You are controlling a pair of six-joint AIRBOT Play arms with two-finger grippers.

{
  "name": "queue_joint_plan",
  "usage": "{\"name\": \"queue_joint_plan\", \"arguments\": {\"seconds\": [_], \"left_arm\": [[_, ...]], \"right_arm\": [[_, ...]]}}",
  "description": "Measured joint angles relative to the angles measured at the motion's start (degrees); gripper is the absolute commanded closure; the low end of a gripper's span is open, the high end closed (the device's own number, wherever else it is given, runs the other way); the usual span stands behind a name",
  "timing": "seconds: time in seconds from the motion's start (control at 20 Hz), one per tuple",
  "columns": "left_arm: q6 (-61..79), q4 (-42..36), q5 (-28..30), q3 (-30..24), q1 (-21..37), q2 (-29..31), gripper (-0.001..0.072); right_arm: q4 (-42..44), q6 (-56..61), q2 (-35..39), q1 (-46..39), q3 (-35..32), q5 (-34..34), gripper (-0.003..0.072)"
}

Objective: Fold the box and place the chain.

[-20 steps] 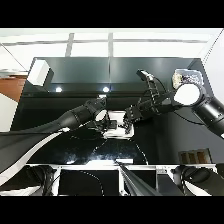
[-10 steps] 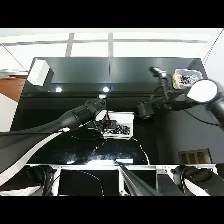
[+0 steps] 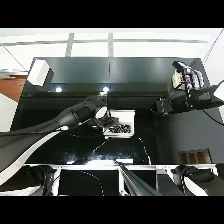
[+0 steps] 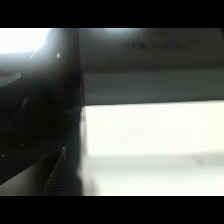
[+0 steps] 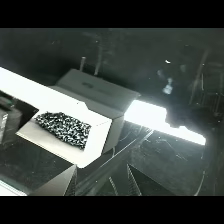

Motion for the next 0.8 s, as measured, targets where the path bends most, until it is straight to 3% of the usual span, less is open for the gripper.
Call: {"name": "queue_joint_plan", "arguments": {"seconds": [0.2, 0.4, 0.5, 0.6, 0.7, 0.8], "left_arm": [[15.3, -0.5, -9.9, 3.6, 1.6, 1.7, 0.0225], [32.1, 0.0, -19.9, 4.4, 3.9, 7.1, 0.0225], [40.6, 0.2, -19.6, 2.2, 6.8, 10.8, 0.0225], [46.8, -1.3, -15.7, -1.4, 11.7, 13.6, 0.0225], [55.5, -9.8, -12.0, -6.2, 18.1, 15.6, 0.0224], [67.1, -23.0, -10.0, -11.6, 24.8, 16.7, 0.0224]], "right_arm": [[-1.3, 0.0, 0.2, -0.3, 0.0, 0.1, 0.0318], [-5.8, 0.0, 0.2, -0.3, 0.0, 0.3, 0.0318], [-7.9, 0.0, 0.2, -0.3, 0.0, 0.3, 0.0318], [-9.6, 0.0, 0.2, -0.3, 0.0, 0.2, 0.0318], [-10.6, 0.0, 0.2, -0.3, 0.0, -0.1, 0.0318], [-11.3, 0.0, 0.2, -0.3, 0.0, -0.3, 0.0318]]}}
